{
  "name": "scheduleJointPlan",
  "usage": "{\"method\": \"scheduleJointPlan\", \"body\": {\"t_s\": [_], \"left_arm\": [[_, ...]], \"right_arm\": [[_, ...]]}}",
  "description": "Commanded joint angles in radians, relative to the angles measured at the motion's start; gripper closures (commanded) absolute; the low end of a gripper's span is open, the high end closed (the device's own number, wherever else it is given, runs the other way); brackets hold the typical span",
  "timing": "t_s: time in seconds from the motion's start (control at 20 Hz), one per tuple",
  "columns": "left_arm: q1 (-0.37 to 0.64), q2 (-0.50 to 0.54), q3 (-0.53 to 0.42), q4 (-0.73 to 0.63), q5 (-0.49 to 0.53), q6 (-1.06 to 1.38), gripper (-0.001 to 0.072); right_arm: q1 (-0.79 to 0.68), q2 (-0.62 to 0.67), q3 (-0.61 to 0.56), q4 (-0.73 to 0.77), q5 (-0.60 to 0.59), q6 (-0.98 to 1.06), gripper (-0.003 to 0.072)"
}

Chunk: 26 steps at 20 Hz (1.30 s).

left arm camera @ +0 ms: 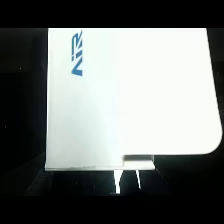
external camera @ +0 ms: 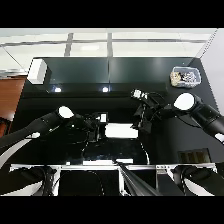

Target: Fold the box and place the chain.

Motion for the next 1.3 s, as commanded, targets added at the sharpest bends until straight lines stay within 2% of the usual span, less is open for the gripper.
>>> {"method": "scheduleJointPlan", "body": {"t_s": [0.0, 0.35, 0.8, 0.85, 0.9, 1.0, 1.05, 1.1, 1.25], "left_arm": [[0.000, -0.001, 0.001, 0.000, 0.000, 0.001, 0.0359], [0.000, -0.001, 0.001, 0.000, 0.000, 0.001, 0.0360], [0.000, -0.001, 0.001, 0.000, 0.000, 0.001, 0.0359], [0.000, -0.001, 0.001, 0.000, 0.000, 0.001, 0.0359], [0.000, -0.001, 0.001, 0.000, 0.000, 0.001, 0.0359], [0.000, -0.001, 0.001, 0.000, 0.000, 0.001, 0.0359], [0.000, -0.001, 0.001, 0.000, 0.000, 0.000, 0.0359], [0.000, -0.001, 0.001, 0.000, 0.000, 0.001, 0.0359], [0.000, -0.001, 0.001, 0.000, 0.000, 0.001, 0.0359]], "right_arm": [[0.001, -0.003, 0.003, 0.058, 0.023, -0.165, -0.0034], [0.076, -0.003, 0.003, 0.060, 0.028, -0.166, -0.0034], [0.076, -0.027, 0.001, 0.022, 0.009, -0.166, -0.0034], [0.076, -0.035, 0.001, 0.023, 0.008, -0.166, 0.0068], [0.076, -0.038, 0.001, 0.023, 0.008, -0.166, 0.0082], [0.076, -0.038, 0.001, 0.022, 0.009, -0.166, 0.0215], [0.076, -0.039, 0.001, 0.021, 0.009, -0.166, 0.0315], [0.076, -0.039, 0.001, 0.021, 0.013, -0.165, 0.0459], [0.076, -0.039, -0.010, 0.022, 0.023, -0.165, 0.0466]]}}
